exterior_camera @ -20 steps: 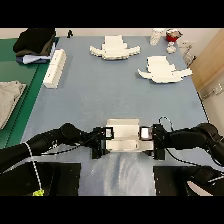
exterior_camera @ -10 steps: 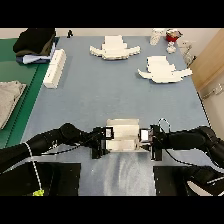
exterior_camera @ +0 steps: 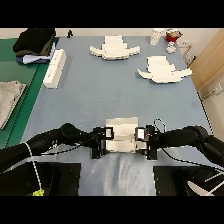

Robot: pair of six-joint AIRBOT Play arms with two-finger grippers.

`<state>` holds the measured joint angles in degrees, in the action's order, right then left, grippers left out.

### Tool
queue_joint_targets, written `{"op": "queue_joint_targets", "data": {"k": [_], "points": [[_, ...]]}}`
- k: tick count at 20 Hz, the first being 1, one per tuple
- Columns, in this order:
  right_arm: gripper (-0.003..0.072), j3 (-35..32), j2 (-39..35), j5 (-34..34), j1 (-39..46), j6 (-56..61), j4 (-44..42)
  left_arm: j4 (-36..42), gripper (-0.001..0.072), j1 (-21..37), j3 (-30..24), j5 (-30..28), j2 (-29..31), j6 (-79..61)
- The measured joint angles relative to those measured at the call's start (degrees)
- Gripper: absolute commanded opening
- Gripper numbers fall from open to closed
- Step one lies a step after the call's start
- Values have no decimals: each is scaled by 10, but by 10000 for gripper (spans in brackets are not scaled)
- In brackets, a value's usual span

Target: Fold the box.

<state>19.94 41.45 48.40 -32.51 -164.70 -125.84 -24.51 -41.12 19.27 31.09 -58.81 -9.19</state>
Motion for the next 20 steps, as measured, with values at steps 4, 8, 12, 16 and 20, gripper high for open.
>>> {"op": "queue_joint_targets", "data": {"k": [4, 8, 12, 16, 20], "points": [[667, 0, 7, -4, -3, -6, -6, 0, 465, 0, 0, 0, 0, 0], [391, 4, 2, 4, -4, 35, 9, 0, 465, 0, 0, 1, 0, 0], [87, 43, -19, 68, -4, 306, 174, 1, 465, 0, 0, 0, 0, 1], [19, 99, -36, 178, 12, 611, 426, 1, 465, 0, 0, 0, 0, 1], [6, 115, -16, 232, 112, 786, 508, 1, 465, 0, 0, 0, 0, 1]]}}
